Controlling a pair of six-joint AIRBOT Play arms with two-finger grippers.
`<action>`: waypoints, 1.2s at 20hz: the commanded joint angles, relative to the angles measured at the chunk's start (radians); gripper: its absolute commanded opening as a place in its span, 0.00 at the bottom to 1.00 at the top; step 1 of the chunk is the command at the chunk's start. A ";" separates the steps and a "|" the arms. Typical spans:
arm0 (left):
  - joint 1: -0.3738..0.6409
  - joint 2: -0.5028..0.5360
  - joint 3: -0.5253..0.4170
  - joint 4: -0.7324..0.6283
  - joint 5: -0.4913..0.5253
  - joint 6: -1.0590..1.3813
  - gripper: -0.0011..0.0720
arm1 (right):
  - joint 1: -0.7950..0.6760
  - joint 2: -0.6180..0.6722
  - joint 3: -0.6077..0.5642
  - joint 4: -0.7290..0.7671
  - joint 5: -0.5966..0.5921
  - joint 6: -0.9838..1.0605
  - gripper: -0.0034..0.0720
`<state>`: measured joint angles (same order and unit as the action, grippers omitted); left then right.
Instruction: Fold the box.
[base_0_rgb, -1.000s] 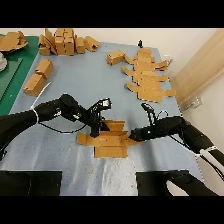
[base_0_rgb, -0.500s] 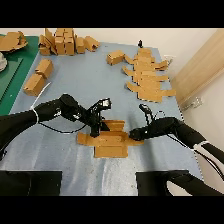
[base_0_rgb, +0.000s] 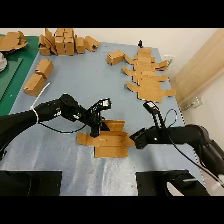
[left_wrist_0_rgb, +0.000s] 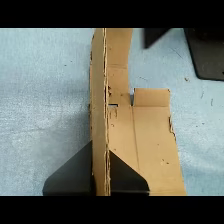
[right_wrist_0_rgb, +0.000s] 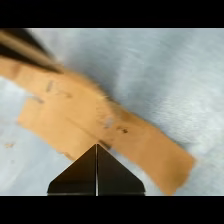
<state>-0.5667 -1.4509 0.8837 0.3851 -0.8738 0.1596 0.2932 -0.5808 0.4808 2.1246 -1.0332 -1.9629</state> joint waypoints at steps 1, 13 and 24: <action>0.001 0.000 0.000 0.000 0.000 0.000 0.03 | 0.170 0.245 0.000 -0.060 0.006 0.084 0.05; 0.001 -0.001 0.000 0.000 0.000 0.000 0.03 | 0.713 -0.046 -0.131 -0.564 0.151 0.031 0.65; 0.001 0.000 0.000 0.000 0.000 0.000 0.03 | 0.713 -0.211 -0.129 -0.722 0.345 0.024 0.65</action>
